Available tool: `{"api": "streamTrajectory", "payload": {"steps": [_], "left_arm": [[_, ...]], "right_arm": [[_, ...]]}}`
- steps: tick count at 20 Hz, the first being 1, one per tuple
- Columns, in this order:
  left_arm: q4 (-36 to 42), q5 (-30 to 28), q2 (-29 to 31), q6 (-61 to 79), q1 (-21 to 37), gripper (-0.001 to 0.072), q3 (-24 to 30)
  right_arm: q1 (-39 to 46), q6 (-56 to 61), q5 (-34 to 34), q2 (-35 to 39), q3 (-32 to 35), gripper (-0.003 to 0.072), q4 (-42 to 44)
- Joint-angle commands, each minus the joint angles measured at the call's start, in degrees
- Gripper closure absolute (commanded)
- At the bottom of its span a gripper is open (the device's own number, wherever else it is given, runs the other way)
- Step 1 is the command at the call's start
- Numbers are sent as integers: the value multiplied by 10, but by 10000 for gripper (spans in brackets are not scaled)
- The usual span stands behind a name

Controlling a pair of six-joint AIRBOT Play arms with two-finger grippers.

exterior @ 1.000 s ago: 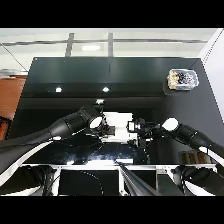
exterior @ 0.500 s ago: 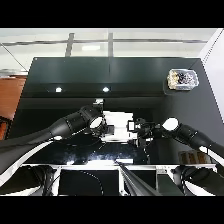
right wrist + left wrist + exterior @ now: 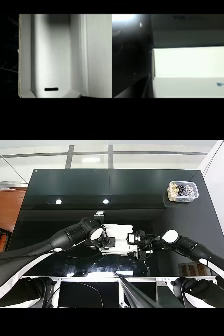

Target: Fold the box and place the chain.

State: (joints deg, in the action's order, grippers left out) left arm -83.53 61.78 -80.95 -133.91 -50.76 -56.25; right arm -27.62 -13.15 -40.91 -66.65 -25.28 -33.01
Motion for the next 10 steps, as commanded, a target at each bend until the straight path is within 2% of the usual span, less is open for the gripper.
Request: {"api": "streamTrajectory", "payload": {"steps": [1,10], "left_arm": [[-4,3,0,-1,0,348,-1],[-20,0,-2,-16,0,361,-1]], "right_arm": [[0,0,0,0,0,153,0],[0,0,0,0,0,153,0]]}}
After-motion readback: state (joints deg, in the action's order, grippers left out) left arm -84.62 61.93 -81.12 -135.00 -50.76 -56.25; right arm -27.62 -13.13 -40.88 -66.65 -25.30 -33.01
